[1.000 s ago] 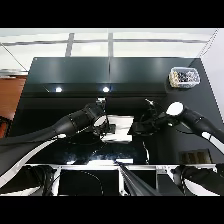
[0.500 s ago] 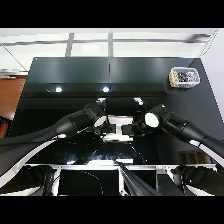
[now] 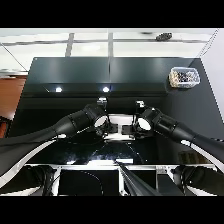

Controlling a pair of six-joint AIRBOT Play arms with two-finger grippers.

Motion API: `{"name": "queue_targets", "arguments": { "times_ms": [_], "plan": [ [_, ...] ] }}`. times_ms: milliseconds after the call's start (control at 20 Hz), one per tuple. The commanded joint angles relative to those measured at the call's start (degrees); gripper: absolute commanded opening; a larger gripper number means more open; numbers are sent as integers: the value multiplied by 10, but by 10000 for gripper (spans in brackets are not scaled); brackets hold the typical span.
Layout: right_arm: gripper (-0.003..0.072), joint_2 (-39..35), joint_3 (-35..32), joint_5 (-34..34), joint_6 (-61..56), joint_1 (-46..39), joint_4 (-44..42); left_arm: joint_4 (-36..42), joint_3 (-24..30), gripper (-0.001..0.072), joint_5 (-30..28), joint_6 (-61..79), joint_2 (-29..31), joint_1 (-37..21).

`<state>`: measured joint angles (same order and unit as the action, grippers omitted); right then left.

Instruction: Fold the box and place the chain.

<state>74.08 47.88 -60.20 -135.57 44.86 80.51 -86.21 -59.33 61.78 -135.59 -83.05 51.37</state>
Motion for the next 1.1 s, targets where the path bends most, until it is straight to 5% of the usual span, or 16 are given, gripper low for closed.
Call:
{"name": "queue_targets", "arguments": {
  "times_ms": [0, 50, 400, 500, 650, 700, 750, 1050],
  "plan": [
    [115, 9, 1, 4, -14, 1, 5, -1, 0, 29, 2, 1, 0, 0],
    [15, 9, 1, 4, -14, 1, 5, -1, 0, 29, 2, 1, 0, 0],
    [20, 9, 1, 7, -14, 1, 5, -1, 0, 29, 2, 1, 0, 0],
    [151, 9, 1, 10, -14, 1, 5, 0, 0, 29, 3, 1, 0, 0],
    [154, 9, 1, 6, -13, 1, 1, -1, 0, 29, 4, 1, 0, 0],
    [283, 9, 1, 2, -13, 1, 1, -1, 0, 29, 4, 1, 0, 0],
    [318, 9, 1, -3, -13, 1, 1, -1, 0, 29, 4, 1, 0, 0],
    [316, 9, 3, -1, -2, 1, -7, 0, 0, 29, 5, 1, 0, 0]
  ]
}}
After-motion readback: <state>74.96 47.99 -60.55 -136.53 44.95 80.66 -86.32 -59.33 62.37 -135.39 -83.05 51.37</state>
